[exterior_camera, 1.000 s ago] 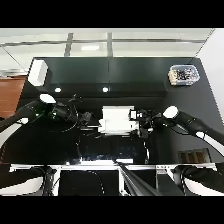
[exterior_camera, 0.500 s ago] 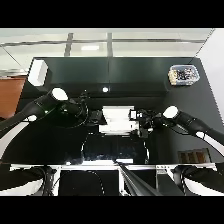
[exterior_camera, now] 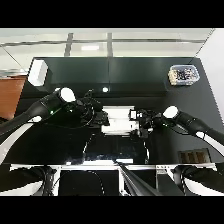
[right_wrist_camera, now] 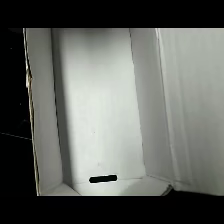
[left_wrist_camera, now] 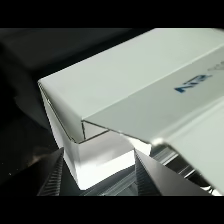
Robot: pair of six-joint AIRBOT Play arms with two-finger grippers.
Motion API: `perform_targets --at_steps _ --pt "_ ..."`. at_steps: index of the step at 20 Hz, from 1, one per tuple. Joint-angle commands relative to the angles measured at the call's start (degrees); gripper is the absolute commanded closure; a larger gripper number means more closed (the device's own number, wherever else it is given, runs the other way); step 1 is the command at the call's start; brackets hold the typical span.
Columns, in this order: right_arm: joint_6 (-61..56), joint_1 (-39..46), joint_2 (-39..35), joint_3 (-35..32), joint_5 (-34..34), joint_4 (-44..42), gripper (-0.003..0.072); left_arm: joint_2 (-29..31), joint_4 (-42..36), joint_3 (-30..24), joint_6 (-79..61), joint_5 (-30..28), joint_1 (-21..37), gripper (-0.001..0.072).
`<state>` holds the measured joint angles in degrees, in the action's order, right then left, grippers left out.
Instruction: Fold the box and place the chain.
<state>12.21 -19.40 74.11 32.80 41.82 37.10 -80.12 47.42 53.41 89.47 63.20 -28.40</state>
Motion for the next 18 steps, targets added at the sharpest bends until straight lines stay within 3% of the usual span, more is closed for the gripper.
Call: perform_targets --at_steps 1,7,14,18 --pt "-0.02 -0.02 0.02 0.00 0.00 0.00 0.0281 0.00 1.95 0.15 5.03 -2.80 -1.53 0.0214" --pt "-0.02 -0.02 0.02 0.00 0.00 0.00 0.0281 0.00 3.85 0.20 10.82 -6.80 -4.07 0.0214" --pt "0.00 0.00 0.02 0.00 0.00 0.00 0.0282 0.00 6.75 0.20 13.27 -7.30 -4.87 0.0215" --pt "0.00 -0.02 0.02 0.00 0.00 0.00 0.0281 -0.02 15.26 0.70 19.45 -7.04 -6.62 0.0215"
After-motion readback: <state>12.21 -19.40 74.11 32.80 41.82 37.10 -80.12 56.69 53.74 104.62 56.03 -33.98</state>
